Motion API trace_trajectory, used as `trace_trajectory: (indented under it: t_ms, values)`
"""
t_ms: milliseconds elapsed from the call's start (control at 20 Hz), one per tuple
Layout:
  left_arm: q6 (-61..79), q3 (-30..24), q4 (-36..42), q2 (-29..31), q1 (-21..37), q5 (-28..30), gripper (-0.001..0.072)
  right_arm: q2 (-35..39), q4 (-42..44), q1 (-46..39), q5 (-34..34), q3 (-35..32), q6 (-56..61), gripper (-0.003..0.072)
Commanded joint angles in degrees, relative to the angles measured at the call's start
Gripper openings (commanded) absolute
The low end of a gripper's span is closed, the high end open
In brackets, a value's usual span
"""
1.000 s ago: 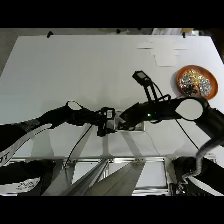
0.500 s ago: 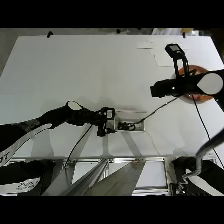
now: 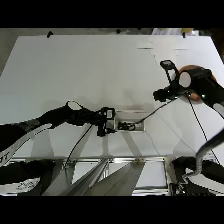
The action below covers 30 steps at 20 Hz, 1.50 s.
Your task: Fold the box and place the chain.
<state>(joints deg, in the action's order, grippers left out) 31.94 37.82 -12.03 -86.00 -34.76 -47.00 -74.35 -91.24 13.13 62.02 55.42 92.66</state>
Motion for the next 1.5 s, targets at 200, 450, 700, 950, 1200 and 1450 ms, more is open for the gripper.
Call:
trace_trajectory:
  t_ms: [200,450,700,950,1200,1450]
  values:
    - [0.0,0.1,0.0,0.0,0.0,0.0,0.0212,-7.0,-1.9,-0.1,2.0,-0.7,2.1,0.0274]
    - [0.0,0.1,0.0,0.0,0.0,0.0,0.0212,-8.9,-1.7,-0.1,1.6,-1.3,2.1,0.0274]
    - [0.0,0.1,0.0,0.0,0.0,0.0,0.0212,-10.4,-1.3,-0.1,1.1,-1.5,3.0,0.0265]
    - [0.0,0.1,0.0,0.0,0.0,0.0,0.0212,-9.8,-1.3,-0.1,1.9,-1.5,2.3,0.0015]
    - [0.0,0.1,0.0,0.0,0.0,0.0,0.0212,-5.3,-1.5,0.5,2.8,-1.5,0.4,0.0015]
    - [0.0,0.1,0.0,0.0,0.0,0.0,0.0212,4.0,-0.2,3.7,7.8,-1.5,-1.8,0.0015]
